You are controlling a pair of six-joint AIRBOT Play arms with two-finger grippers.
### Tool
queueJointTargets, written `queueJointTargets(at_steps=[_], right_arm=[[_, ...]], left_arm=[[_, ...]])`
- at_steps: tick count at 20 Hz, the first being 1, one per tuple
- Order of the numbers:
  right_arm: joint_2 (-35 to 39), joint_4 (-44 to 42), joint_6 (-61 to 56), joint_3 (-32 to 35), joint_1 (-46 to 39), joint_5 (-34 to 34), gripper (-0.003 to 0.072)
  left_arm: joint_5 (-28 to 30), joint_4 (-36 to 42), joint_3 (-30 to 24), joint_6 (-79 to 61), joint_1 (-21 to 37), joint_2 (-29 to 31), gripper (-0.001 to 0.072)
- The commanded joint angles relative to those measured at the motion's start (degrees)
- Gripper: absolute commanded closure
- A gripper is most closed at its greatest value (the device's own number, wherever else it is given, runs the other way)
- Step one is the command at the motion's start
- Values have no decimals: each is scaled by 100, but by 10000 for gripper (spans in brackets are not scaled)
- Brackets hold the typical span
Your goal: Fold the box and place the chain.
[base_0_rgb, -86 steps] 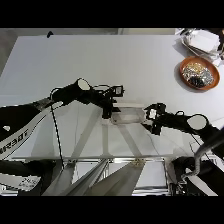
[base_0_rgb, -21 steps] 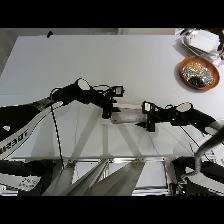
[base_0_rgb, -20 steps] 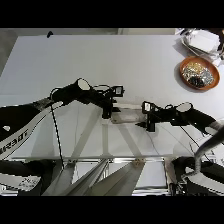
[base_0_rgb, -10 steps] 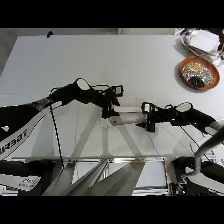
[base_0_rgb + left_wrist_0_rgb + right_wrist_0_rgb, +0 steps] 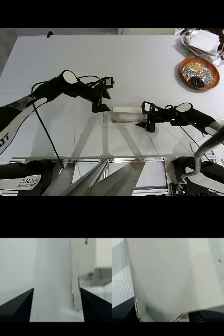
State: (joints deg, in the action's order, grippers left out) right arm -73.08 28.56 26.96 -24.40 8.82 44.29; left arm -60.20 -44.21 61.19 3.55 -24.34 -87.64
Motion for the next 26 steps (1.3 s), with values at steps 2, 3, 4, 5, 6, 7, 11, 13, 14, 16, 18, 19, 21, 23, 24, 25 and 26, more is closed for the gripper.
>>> queueJointTargets(at_steps=[2,3,4,5,6,7,11,13,14,16,18,19,21,23,24,25,26], right_arm=[[0,9,11,2,4,2,275],[0,9,13,2,4,4,275],[0,7,11,2,4,2,275],[0,9,11,2,4,4,275],[0,7,13,2,4,4,275],[0,9,13,2,4,4,275],[0,9,11,2,4,4,275],[0,9,11,2,4,2,275],[0,9,11,2,4,4,275],[0,9,11,2,4,4,275],[0,9,11,2,4,4,275],[0,7,11,2,4,2,275],[0,7,13,2,4,4,275],[0,9,11,2,4,2,275],[0,9,11,2,4,2,275],[0,9,11,2,4,4,275],[0,9,11,2,4,4,275]], left_arm=[[-1019,-1141,7,890,179,476,548],[-1392,-1102,4,944,166,533,703],[-1661,-1029,4,1019,127,544,710],[-1869,-1001,4,1237,31,544,711],[-1934,-986,2,1606,-127,544,711],[-1926,-949,2,1888,-310,544,711],[-1064,-538,2,1982,-1152,531,710],[-66,-380,2,2050,-1349,527,710],[376,-85,0,2076,-1362,525,710],[1064,411,0,2131,-1349,518,710],[1812,446,0,2553,-1349,481,710],[2085,409,-2,2809,-1346,426,710],[2358,302,0,3283,-1349,240,710],[2282,269,-2,3556,-1349,-33,710],[2210,260,-2,3595,-1351,-170,710],[2138,256,-4,3598,-1353,-304,710],[2087,256,-13,3598,-1353,-417,711]])
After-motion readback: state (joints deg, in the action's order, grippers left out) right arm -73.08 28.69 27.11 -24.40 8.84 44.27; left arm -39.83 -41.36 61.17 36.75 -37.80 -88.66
